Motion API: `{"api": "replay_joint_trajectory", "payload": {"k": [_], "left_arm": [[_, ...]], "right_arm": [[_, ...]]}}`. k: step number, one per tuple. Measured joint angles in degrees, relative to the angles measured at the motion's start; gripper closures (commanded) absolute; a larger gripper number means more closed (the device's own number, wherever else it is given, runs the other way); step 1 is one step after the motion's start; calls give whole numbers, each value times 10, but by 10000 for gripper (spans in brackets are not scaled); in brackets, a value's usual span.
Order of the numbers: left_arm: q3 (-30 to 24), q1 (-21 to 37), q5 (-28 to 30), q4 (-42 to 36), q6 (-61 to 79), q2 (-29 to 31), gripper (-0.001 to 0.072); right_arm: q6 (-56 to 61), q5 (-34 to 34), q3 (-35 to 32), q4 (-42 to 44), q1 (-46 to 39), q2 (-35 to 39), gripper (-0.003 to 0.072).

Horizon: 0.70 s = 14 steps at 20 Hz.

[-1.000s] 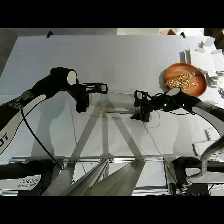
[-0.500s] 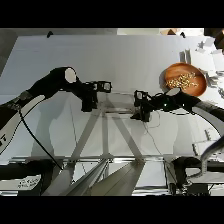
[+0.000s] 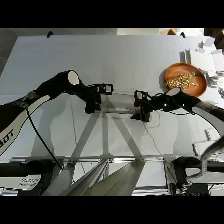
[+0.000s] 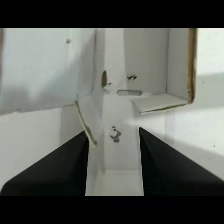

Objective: Fold the box and place the chain.

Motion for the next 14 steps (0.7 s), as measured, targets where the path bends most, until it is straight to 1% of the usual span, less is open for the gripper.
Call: {"api": "replay_joint_trajectory", "payload": {"k": [4,10,13,14], "left_arm": [[0,0,-6,-22,16,-3,397],[0,0,-38,-40,33,-4,389],[0,0,-35,-47,35,-4,401],[0,0,-28,-49,35,-4,471]], "right_arm": [[0,0,0,0,0,0,167],[0,0,0,0,0,0,167],[0,0,0,0,0,0,167],[0,0,0,0,0,0,167]]}}
